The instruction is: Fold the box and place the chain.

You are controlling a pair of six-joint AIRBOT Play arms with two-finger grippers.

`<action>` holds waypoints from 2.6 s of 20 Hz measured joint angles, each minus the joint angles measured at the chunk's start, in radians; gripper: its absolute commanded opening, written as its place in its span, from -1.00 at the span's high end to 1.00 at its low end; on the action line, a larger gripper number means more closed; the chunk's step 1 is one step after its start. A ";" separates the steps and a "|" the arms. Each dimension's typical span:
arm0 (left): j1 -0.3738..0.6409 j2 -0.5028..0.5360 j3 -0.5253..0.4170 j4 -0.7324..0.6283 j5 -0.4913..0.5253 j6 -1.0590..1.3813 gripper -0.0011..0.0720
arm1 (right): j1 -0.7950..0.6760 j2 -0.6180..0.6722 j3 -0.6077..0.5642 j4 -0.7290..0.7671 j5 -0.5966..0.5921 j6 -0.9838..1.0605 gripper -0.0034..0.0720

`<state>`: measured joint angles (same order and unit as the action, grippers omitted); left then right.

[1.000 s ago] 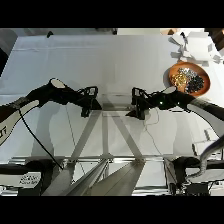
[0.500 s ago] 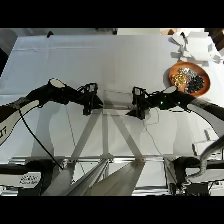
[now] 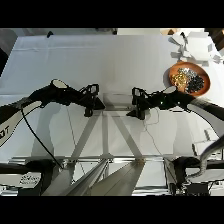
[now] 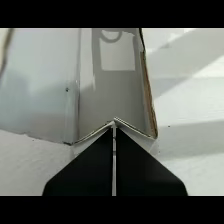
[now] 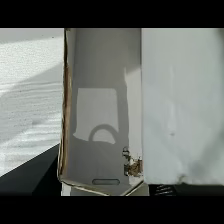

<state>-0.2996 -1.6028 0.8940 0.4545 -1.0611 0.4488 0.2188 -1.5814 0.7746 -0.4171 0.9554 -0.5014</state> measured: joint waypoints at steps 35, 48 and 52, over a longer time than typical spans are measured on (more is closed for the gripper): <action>0.121 0.514 -0.079 0.576 0.113 -1.010 0.96 | 0.000 0.000 0.000 0.002 -0.002 0.003 -0.16; 0.201 0.257 -0.183 0.459 0.143 -1.500 0.96 | 0.000 0.000 0.000 0.002 -0.002 0.003 -0.16; 0.192 0.217 -0.183 0.388 0.158 -1.515 0.96 | 0.000 0.000 0.000 0.002 -0.002 0.003 -0.16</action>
<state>-0.1078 -1.3861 0.7105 0.8429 -0.9035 -1.0660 0.2188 -1.5814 0.7746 -0.4149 0.9539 -0.4980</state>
